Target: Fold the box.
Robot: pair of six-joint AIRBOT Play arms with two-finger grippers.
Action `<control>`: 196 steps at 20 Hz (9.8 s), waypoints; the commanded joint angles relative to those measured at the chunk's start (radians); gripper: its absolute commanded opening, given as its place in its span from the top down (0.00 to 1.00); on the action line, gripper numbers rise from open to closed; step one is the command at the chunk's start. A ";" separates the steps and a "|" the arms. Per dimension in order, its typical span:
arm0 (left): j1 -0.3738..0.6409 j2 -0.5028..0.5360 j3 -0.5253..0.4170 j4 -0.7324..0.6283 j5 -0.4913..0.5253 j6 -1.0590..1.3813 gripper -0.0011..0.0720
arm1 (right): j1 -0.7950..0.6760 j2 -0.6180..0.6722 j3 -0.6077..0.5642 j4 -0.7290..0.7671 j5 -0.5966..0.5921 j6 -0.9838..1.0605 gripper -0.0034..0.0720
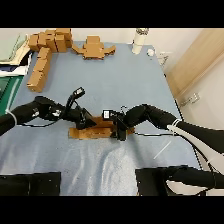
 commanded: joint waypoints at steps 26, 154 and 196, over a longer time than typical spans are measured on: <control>-0.120 -0.182 0.215 0.342 0.050 -1.063 0.97 | 0.000 -0.001 0.001 -0.022 0.000 0.000 0.27; 0.068 0.558 -0.212 0.898 0.085 -1.444 0.97 | 0.000 -0.001 0.001 -0.026 0.000 0.000 0.27; -0.189 0.278 -0.177 0.331 0.304 -1.274 0.23 | 0.000 -0.001 0.001 -0.026 0.000 0.000 0.27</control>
